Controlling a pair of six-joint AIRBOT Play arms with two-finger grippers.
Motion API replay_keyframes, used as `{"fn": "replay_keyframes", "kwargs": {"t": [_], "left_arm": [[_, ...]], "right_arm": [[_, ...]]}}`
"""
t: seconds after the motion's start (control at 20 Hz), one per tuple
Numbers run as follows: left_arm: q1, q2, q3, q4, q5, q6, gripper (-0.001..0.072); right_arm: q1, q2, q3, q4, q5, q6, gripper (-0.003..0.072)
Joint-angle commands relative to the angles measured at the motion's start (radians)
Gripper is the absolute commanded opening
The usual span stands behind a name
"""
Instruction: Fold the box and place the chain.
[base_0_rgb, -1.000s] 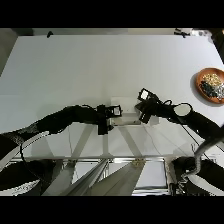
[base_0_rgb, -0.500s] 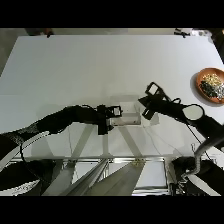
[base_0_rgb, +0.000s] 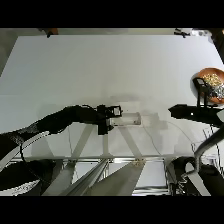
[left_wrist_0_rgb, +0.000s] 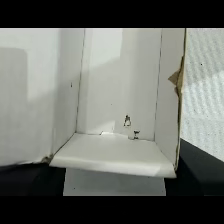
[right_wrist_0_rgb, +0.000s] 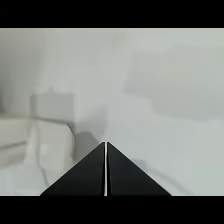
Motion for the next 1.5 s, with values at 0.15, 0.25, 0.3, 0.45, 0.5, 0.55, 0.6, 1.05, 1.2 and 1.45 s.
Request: {"fn": "replay_keyframes", "kwargs": {"t": [0.15, 0.25, 0.3, 0.45, 0.5, 0.55, 0.6, 1.05, 1.2, 1.45], "left_arm": [[0.000, -0.001, 0.000, 0.000, 0.000, 0.000, 0.0083], [0.000, -0.001, 0.000, 0.000, 0.000, 0.000, 0.0083], [0.000, -0.001, 0.000, 0.000, 0.000, 0.000, 0.0083], [0.000, -0.001, 0.000, 0.000, 0.000, 0.000, 0.0083], [0.000, -0.001, 0.000, 0.000, 0.000, 0.000, 0.0083], [0.000, -0.001, 0.000, 0.000, 0.000, 0.000, 0.0083], [0.000, -0.001, 0.000, 0.000, 0.000, 0.000, 0.0083], [0.000, -0.001, 0.000, 0.000, 0.000, 0.000, 0.0083], [0.000, -0.001, 0.000, 0.000, 0.000, 0.000, 0.0083], [0.000, -0.001, 0.000, 0.000, 0.000, 0.000, 0.0083]], "right_arm": [[-0.074, -0.193, 0.000, -0.024, 0.192, 0.007, 0.0013], [-0.016, -0.270, 0.000, -0.002, 0.151, 0.000, 0.0013], [0.013, -0.303, 0.000, 0.018, 0.130, -0.019, 0.0013], [0.094, -0.362, 0.000, 0.063, 0.055, -0.049, 0.0014], [0.118, -0.369, 0.000, 0.064, 0.030, -0.048, 0.0014], [0.141, -0.369, 0.000, 0.066, 0.010, -0.048, 0.0014], [0.159, -0.369, 0.000, 0.066, -0.002, -0.048, 0.0013], [0.257, -0.370, 0.000, 0.166, -0.055, -0.099, 0.0012], [0.284, -0.374, 0.000, 0.169, -0.055, -0.099, 0.0012], [0.285, -0.373, 0.001, 0.250, 0.027, -0.126, 0.0233]]}}
